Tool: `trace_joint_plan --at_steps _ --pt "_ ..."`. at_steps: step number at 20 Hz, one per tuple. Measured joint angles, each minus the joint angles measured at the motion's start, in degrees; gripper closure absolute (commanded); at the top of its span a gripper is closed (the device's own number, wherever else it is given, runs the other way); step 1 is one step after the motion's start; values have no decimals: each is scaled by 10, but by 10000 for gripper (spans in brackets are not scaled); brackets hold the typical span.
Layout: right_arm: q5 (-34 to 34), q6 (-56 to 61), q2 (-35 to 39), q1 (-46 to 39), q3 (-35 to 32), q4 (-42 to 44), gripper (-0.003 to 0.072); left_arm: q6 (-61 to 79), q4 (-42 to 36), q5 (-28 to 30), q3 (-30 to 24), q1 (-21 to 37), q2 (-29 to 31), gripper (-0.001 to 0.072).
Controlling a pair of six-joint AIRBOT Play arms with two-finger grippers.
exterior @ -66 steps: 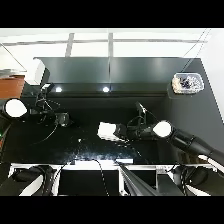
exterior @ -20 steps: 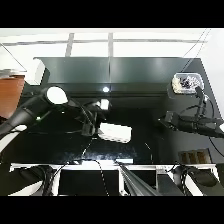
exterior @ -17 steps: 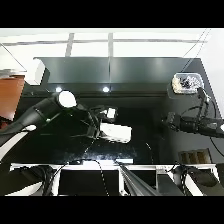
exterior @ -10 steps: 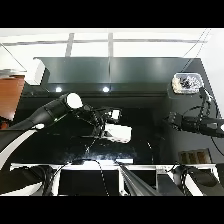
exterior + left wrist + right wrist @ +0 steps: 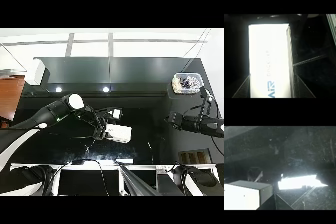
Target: Fold the box and place the chain.
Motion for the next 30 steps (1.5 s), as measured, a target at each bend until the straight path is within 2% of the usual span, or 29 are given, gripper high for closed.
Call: trace_joint_plan --at_steps 6,22,30 --pt "0 0 0 0 0 0 663 -34 19 22 -1 -1 -1 -1" --pt "-1 0 0 0 0 0 663 -65 27 12 -7 -6 -1 -1" --pt "-1 0 0 0 0 0 663 -78 24 71 -30 -35 -9 -1"
